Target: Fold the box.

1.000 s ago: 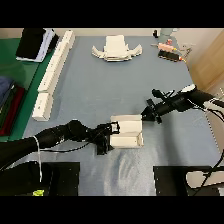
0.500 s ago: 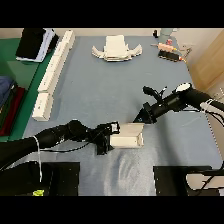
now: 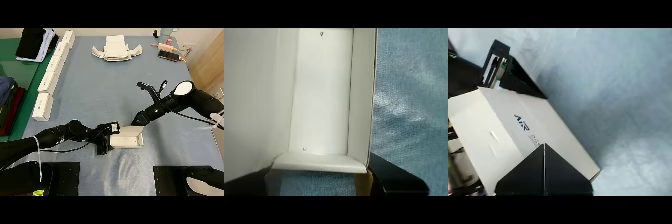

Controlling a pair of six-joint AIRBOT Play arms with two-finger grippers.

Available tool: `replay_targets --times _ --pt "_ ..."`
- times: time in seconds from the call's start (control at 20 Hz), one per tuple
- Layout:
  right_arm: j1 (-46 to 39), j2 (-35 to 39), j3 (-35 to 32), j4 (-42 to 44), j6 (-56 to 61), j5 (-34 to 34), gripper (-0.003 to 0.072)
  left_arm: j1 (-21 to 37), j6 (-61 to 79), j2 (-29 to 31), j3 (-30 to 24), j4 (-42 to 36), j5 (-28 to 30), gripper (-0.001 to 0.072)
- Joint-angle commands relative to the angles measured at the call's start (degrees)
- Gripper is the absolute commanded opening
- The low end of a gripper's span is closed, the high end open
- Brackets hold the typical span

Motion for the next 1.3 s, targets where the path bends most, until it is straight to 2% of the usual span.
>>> replay_targets --times 0.0,0.5,0.85,1.25 --pt "5.42 5.81 -2.25 -4.28 -3.34 -10.40 0.0006 0.00 0.00 0.02 0.07 0.00 0.00 0.0421" --pt "23.04 14.91 -11.23 -14.73 -3.37 -23.32 0.0007 0.00 0.00 0.02 0.07 0.00 0.00 0.0421" --pt "30.67 20.33 -17.33 -25.46 -3.39 -33.64 0.0007 0.00 0.00 0.02 0.07 0.00 0.00 0.0421" --pt "30.97 20.44 -18.88 -26.21 -4.44 -33.75 0.0041 0.00 0.00 0.02 0.07 0.00 0.00 0.0421"
